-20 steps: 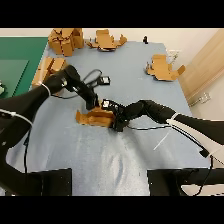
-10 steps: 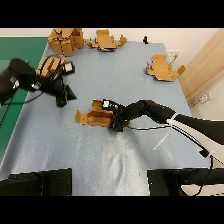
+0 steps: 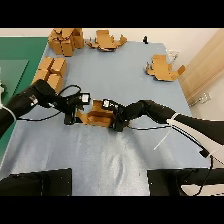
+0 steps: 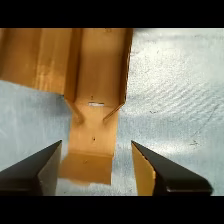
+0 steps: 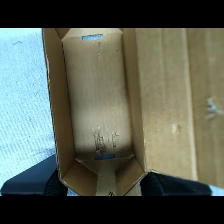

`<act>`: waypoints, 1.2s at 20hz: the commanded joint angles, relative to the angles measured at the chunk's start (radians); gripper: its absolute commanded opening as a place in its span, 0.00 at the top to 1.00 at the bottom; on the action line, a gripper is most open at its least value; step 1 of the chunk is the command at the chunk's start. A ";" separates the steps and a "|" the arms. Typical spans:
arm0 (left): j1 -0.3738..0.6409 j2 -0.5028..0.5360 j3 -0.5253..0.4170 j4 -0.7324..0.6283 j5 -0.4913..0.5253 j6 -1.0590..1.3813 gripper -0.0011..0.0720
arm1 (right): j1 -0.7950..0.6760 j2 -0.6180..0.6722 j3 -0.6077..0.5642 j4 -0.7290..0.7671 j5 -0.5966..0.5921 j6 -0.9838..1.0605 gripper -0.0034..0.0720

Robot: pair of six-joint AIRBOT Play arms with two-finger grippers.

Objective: Fold the box.

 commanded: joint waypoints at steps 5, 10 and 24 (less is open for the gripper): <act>-0.087 -0.064 -0.008 0.042 0.129 -0.018 0.37 | 0.000 -0.001 0.000 0.002 0.000 0.006 0.95; -0.093 -0.065 -0.008 0.019 0.148 -0.017 0.52 | 0.000 -0.001 0.000 0.002 0.000 0.006 0.94; -0.169 -0.070 -0.008 -0.060 0.171 -0.009 0.75 | 0.000 -0.001 0.000 0.001 0.000 0.006 0.94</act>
